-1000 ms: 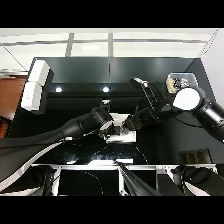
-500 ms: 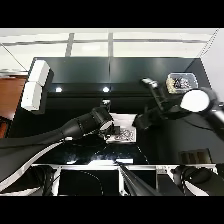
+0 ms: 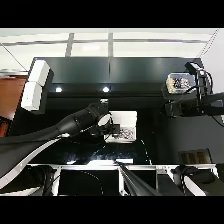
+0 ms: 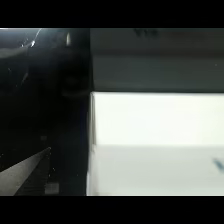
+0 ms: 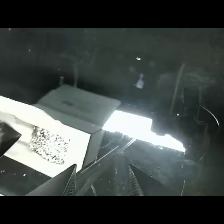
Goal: Fold the box and place the chain.
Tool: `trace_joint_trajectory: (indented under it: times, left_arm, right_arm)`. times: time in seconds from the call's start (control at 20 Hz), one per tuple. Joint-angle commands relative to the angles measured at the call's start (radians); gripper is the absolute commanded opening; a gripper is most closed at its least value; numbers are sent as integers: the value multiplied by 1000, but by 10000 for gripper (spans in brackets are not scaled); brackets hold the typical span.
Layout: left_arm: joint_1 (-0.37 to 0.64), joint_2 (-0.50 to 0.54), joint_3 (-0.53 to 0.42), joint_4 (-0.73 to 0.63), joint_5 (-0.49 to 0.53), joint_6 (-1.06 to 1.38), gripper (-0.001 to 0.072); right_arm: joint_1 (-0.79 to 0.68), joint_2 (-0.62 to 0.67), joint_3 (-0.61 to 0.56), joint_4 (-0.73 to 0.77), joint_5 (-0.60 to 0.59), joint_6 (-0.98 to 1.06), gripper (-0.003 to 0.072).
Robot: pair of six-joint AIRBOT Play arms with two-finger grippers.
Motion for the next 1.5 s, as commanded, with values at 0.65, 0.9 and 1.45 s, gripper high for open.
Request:
trace_joint_trajectory:
  times: [0.65, 0.9, 1.45]
  left_arm:
    - [780, 428, -486, -922, -95, 1668, 690]
    - [745, 400, -627, -908, 19, 2372, 710]
    - [545, 212, -564, -1025, 230, 2829, 707]
  right_arm:
    - [-18, 8, -3, -45, 44, 35, 384]
    - [-18, 8, -3, -45, 43, 47, 384]
    - [-18, 8, -3, -40, 37, 118, 384]
